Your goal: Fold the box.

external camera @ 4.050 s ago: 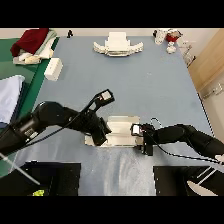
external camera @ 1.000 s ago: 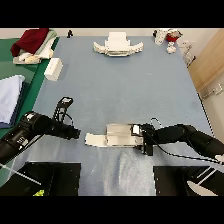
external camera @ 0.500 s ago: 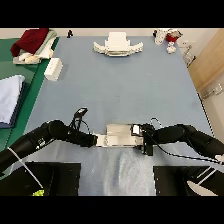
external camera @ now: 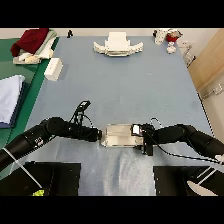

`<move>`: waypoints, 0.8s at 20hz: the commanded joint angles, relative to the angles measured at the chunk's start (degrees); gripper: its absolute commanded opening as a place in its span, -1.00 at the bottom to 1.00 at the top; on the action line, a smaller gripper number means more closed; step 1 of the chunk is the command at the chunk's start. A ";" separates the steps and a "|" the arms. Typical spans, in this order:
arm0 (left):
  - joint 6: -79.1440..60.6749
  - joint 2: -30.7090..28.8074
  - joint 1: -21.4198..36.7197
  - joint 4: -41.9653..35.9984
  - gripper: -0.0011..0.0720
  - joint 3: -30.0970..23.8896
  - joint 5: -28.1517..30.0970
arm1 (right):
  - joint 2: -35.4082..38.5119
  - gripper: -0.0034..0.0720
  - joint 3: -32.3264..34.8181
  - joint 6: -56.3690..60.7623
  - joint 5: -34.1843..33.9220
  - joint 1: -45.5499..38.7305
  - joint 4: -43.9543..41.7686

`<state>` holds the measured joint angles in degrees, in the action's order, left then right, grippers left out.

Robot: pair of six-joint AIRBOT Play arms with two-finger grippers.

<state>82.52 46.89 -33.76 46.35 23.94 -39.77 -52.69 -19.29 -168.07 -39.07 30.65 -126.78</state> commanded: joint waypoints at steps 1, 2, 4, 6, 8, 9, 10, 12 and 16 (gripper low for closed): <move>0.00 -0.79 0.39 -0.37 -0.93 0.42 -1.07 | 0.02 0.36 -0.04 0.02 0.02 0.02 0.00; -0.02 -0.79 0.42 -0.50 -0.40 0.46 -1.90 | 0.02 0.36 -0.04 0.02 0.02 0.02 -0.02; -0.02 -0.79 0.39 -1.46 0.42 0.46 -2.86 | 0.02 0.36 -0.04 0.02 0.00 0.02 -0.02; -0.02 -0.79 0.42 -1.66 0.42 0.46 -2.54 | 0.02 0.36 -0.04 0.02 0.00 0.02 -0.02; -0.02 -0.79 0.39 -1.73 0.42 0.46 -1.22 | 0.02 0.36 -0.04 0.02 0.00 0.04 -0.02; -0.02 -0.70 0.39 -2.86 0.42 0.46 -0.63 | 0.02 0.36 -0.04 0.02 0.02 0.02 -0.02; -0.15 -0.52 0.37 -5.68 0.42 0.46 -0.46 | 0.02 0.36 -0.04 0.02 0.02 0.02 -0.02; -1.97 0.13 -1.40 -8.20 0.39 0.59 -0.39 | 0.02 0.36 -0.04 0.02 0.00 0.04 -0.02; 3.87 3.58 -7.26 -3.67 0.29 2.71 1.29 | 0.02 0.36 -0.04 0.02 0.00 0.04 -0.02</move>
<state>82.24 48.56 -37.85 40.47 25.43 -39.97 -52.69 -19.29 -168.07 -39.07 30.65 -126.78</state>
